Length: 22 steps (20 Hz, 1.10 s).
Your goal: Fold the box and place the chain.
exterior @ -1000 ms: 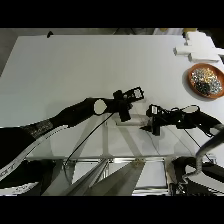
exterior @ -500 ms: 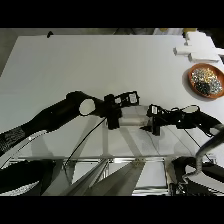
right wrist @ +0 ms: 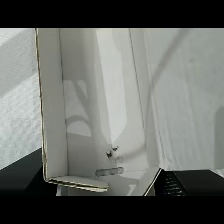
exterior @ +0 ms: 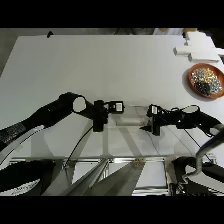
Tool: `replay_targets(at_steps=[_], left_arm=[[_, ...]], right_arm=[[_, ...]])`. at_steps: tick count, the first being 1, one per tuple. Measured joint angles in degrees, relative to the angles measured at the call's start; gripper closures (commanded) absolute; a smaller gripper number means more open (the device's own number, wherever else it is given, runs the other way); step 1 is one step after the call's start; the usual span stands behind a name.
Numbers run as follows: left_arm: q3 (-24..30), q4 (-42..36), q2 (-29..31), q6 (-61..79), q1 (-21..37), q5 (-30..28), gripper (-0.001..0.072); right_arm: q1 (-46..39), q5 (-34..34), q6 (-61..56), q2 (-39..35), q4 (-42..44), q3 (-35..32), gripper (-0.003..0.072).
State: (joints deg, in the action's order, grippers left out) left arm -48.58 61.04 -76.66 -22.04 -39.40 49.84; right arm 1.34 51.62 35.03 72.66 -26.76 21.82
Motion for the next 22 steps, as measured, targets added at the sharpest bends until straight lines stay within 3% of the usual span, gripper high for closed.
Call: replay_targets(at_steps=[10,19,22], left_arm=[[3.45,-11.19,-2.43,23.3,3.45,-5.53,0.0293],[3.56,-18.16,-4.35,28.02,2.78,-7.19,0.0303],[3.56,-18.99,-4.74,28.3,1.73,-7.02,0.038]], right_arm=[[0.0,0.0,0.0,0.0,0.0,0.0,0.0224],[0.0,0.0,0.0,0.0,0.0,0.0,0.0224],[-0.02,0.0,0.0,0.0,0.0,0.0,0.0224]])
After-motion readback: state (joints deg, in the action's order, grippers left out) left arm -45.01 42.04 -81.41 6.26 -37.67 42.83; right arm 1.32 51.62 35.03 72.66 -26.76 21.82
